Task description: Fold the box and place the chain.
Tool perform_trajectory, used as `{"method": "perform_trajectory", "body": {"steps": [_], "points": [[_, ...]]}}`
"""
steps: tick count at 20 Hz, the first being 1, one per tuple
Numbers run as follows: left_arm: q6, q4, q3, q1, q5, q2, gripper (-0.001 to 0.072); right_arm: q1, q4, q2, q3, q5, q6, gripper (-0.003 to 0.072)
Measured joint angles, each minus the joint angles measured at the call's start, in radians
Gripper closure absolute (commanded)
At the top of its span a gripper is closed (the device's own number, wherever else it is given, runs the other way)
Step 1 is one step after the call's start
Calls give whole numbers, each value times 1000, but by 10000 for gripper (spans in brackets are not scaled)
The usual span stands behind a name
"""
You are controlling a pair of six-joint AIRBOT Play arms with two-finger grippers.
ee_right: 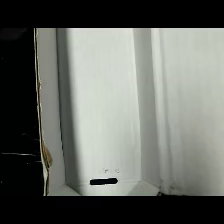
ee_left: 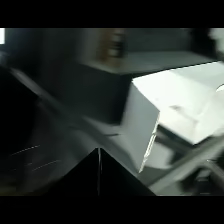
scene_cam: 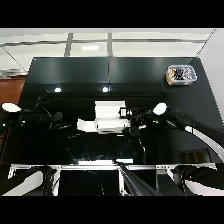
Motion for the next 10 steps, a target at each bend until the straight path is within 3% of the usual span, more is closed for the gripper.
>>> {"method": "perform_trajectory", "body": {"steps": [5, 10], "points": [[15, -88, -22, -98, 110, -76, 685, 0, 0, 0, 0, 0, 0, 430], [37, -98, 42, -231, 121, -174, 684, 0, 0, 0, 0, 0, 0, 430]]}}
